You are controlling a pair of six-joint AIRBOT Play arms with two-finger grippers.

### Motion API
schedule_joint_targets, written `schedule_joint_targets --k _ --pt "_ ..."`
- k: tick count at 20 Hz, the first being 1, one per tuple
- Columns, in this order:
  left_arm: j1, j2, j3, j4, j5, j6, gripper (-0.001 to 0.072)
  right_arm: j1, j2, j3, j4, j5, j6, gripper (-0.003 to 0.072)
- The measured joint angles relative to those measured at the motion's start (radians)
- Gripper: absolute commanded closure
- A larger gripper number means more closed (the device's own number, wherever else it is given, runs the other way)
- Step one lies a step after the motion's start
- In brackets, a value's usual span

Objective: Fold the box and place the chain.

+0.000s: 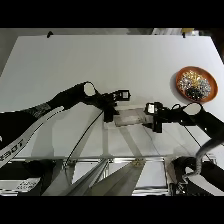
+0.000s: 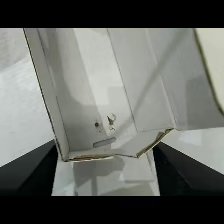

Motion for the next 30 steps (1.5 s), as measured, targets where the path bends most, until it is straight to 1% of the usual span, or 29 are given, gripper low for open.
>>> schedule_joint_targets --k 6,15,28,29,30 --pt "0.0 0.0 0.0 0.0 0.0 0.0 0.0698 -0.002 -0.081 0.045 0.009 0.048 -0.012 -0.0009" --pt "0.0 0.0 0.0 0.0 -0.001 0.001 0.0698 0.022 -0.144 0.066 0.011 0.073 -0.041 -0.0008" --pt "0.0 0.0 0.0 0.0 0.0 0.0 0.0698 0.034 -0.16 0.067 -0.01 0.08 -0.069 0.0" --pt "0.0 0.0 0.0 0.0 0.0 0.0 0.0698 0.036 -0.16 0.067 -0.006 0.079 -0.074 0.0007" --pt "0.0 0.0 0.0 0.0 -0.001 0.0 0.0698 0.038 -0.161 0.067 -0.002 0.077 -0.078 0.0034"
